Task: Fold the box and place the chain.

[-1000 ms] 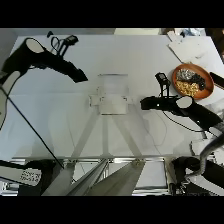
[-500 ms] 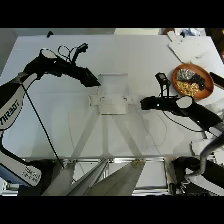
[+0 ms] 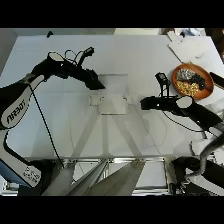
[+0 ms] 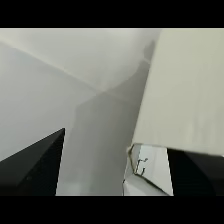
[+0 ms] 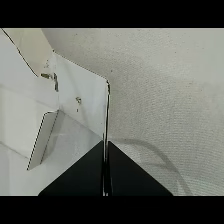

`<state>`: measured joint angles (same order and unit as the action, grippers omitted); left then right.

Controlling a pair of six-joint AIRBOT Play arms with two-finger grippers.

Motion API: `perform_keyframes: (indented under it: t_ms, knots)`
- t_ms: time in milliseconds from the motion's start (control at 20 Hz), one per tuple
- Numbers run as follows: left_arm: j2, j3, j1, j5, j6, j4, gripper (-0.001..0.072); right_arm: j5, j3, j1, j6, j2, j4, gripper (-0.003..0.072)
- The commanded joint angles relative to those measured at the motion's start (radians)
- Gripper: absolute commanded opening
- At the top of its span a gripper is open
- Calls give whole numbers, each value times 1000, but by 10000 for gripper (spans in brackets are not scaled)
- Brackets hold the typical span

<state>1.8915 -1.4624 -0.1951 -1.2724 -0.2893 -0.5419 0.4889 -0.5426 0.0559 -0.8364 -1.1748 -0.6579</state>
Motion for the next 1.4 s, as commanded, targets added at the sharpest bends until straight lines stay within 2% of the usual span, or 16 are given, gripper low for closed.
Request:
perform_keyframes:
  t_ms: [0,50,100,150,250,300,350,400,1350]
  knots:
    - [21,-1,-23,1,30,-5,682,0,0,1,0,1,0,14]
    - [24,-1,-25,2,42,-6,643,0,0,1,0,1,0,14]
    - [27,-1,-27,2,60,-7,563,0,0,1,0,1,0,14]
    - [27,-1,-31,6,68,-17,515,0,0,1,0,1,0,14]
    - [27,-1,-35,21,69,-44,456,0,0,1,0,1,0,14]
    - [27,-1,-36,24,69,-51,307,0,0,1,0,1,0,14]
    - [27,-1,-36,23,69,-49,104,0,0,1,0,1,0,14]
    - [27,-1,-37,22,72,-45,8,0,0,1,0,1,0,14]
    - [25,-1,-37,19,87,-32,9,0,0,1,0,1,1,14]
